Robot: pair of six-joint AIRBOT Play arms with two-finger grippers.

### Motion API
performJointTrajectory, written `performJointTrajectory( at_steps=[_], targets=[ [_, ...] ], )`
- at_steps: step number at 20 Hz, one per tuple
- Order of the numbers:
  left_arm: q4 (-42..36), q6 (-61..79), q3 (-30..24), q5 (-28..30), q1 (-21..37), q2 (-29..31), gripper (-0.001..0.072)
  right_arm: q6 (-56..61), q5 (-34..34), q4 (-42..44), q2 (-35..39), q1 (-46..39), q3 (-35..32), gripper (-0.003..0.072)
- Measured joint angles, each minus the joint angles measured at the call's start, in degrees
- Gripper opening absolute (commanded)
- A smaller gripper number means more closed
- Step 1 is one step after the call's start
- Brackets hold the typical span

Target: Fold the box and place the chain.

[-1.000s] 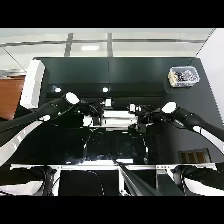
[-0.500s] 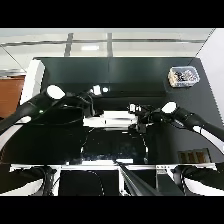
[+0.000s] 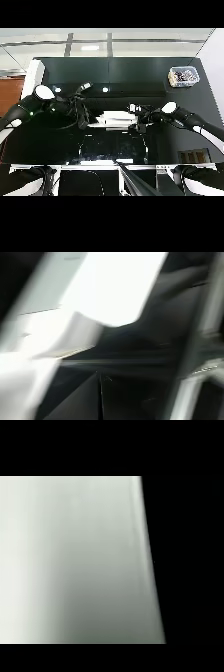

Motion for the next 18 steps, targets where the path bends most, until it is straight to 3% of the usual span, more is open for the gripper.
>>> performJointTrajectory(
  at_steps=[3, 10, 14, 18],
  targets=[
    [-9.57, -1.29, -2.73, 3.65, -3.17, -1.05, 0.0025, -0.02, 0.02, 0.02, 0.00, 0.00, 0.00, 0.0167],
    [-29.22, 8.44, -3.43, 22.69, -6.03, -3.58, 0.0024, -0.04, 0.04, 0.07, 0.00, 0.00, 0.00, 0.0167],
    [-27.74, 10.73, -2.84, 33.53, -6.12, -4.17, 0.0024, -0.04, 0.07, 0.09, 0.00, 0.00, 0.00, 0.0167],
    [-20.00, 6.56, -1.77, 34.95, -6.32, -7.04, 0.0024, -0.04, 0.07, 0.09, 0.00, 0.00, 0.00, 0.0167]
  ],
)
